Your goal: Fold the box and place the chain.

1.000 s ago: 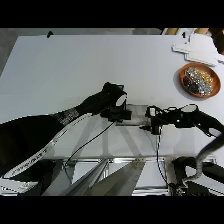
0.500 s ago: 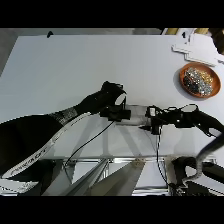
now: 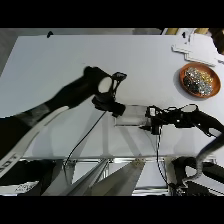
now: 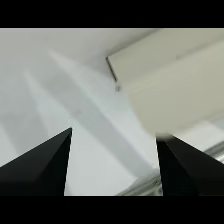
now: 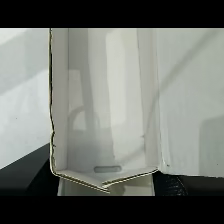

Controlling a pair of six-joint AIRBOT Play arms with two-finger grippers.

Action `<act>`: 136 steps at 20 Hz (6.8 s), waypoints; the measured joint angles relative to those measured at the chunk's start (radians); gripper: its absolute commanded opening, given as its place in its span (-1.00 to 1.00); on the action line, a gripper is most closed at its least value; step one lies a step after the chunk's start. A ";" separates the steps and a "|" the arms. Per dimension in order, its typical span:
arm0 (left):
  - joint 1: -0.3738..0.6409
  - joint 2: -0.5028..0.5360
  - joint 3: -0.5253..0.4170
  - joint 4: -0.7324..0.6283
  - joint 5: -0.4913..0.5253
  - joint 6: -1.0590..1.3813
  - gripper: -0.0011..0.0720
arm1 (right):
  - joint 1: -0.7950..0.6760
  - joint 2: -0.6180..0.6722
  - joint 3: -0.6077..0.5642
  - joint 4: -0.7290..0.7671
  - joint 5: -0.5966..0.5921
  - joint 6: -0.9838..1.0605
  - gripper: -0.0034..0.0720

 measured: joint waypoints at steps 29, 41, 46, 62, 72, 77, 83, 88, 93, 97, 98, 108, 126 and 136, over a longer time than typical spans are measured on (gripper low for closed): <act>0.227 0.053 -0.632 -0.883 0.590 2.213 0.95 | 0.000 0.000 0.000 0.000 0.000 0.000 0.30; 0.211 0.035 -0.652 -0.962 0.563 2.226 0.95 | 0.000 0.000 0.000 0.001 0.000 0.003 0.30; 0.210 0.031 -0.655 -0.966 0.559 2.226 0.95 | 0.000 0.000 0.000 0.000 0.000 0.001 0.30; 0.187 -0.012 -0.655 -1.032 0.592 2.227 0.94 | 0.000 0.000 0.000 0.000 0.000 0.000 0.30; 0.184 -0.019 -0.655 -1.043 0.597 2.227 0.93 | 0.000 0.000 0.000 0.000 0.000 0.000 0.30; 0.184 -0.019 -0.655 -1.048 0.597 2.228 0.93 | 0.000 0.000 0.000 0.000 0.000 0.000 0.30; 0.196 -0.020 -0.655 -1.070 0.592 2.231 0.93 | 0.000 0.000 0.000 0.000 0.000 0.000 0.30; 0.198 -0.020 -0.655 -1.076 0.590 2.231 0.93 | 0.000 0.000 0.000 0.001 -0.001 0.000 0.30; 0.198 -0.020 -0.655 -1.071 0.587 2.230 -0.41 | 0.000 0.000 0.000 0.001 -0.001 0.000 0.30; 0.198 -0.020 -0.655 -1.069 0.587 2.229 -0.51 | 0.000 0.000 0.000 0.001 0.000 0.000 0.30; 0.198 -0.020 -0.655 -1.068 0.587 2.228 -0.51 | 0.000 0.000 0.000 0.000 0.000 0.000 0.30; 0.198 -0.020 -0.655 -1.066 0.586 2.224 -0.51 | 0.000 0.000 0.000 0.000 0.000 0.000 0.30; 0.198 -0.020 -0.655 -1.065 0.584 2.225 -0.51 | 0.000 0.005 0.000 -0.033 0.022 0.082 0.91; 0.198 -0.020 -0.655 -1.066 0.586 2.224 -0.51 | 0.000 0.248 0.000 -0.345 0.005 0.441 0.89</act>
